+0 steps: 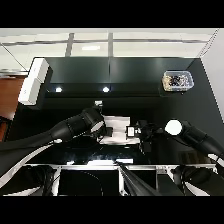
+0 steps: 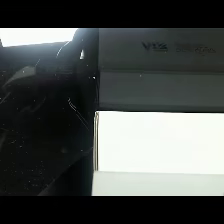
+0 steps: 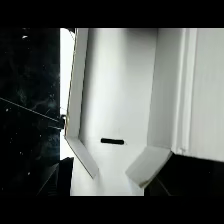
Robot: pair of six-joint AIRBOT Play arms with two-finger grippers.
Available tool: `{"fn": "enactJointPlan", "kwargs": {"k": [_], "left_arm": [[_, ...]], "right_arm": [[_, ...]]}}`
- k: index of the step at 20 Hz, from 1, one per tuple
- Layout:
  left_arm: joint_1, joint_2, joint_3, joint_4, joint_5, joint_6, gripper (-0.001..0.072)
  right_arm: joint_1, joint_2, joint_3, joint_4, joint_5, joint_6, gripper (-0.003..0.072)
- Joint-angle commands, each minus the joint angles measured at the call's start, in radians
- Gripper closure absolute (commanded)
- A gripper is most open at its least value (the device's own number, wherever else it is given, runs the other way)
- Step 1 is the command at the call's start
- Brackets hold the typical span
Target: Fold the box and place the chain.
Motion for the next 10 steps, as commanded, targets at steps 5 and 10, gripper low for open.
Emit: {"fn": "enactJointPlan", "kwargs": {"k": [5, 10], "left_arm": [[-0.001, -0.001, 0.000, 0.001, -0.002, 0.003, 0.0679], [-0.001, -0.001, 0.000, 0.001, -0.001, 0.003, 0.0678]], "right_arm": [[0.039, -0.048, -0.001, 0.121, -0.037, 0.050, 0.0585], [0.040, -0.061, -0.001, 0.225, -0.079, 0.049, 0.0585]]}}
